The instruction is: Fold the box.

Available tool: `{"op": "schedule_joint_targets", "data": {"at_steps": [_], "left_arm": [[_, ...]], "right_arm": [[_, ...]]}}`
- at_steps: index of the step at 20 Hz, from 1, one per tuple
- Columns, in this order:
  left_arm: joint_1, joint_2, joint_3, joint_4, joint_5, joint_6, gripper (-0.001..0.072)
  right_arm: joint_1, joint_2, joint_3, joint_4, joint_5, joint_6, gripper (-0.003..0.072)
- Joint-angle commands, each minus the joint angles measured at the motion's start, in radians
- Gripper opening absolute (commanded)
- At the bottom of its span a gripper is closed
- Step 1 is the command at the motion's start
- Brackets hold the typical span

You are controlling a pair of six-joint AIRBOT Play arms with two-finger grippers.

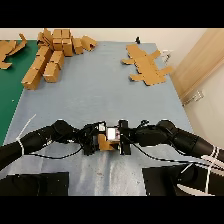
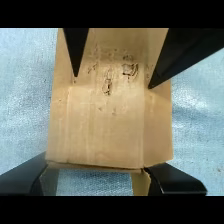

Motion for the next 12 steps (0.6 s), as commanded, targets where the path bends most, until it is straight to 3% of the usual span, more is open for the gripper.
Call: {"op": "schedule_joint_targets", "data": {"at_steps": [1, 7, 12], "left_arm": [[0.0, 0.0, 0.001, 0.0, 0.0, 0.0, 0.0613], [0.0, 0.0, 0.001, 0.0, 0.0, 0.0, 0.0613], [0.0, 0.0, 0.001, 0.0, 0.0, 0.0, 0.0613]], "right_arm": [[0.001, -0.012, 0.0, -0.076, -0.003, -0.021, 0.046], [0.024, 0.002, -0.003, -0.156, 0.009, -0.023, 0.046], [0.07, 0.075, -0.105, -0.196, 0.193, 0.038, 0.046]]}}
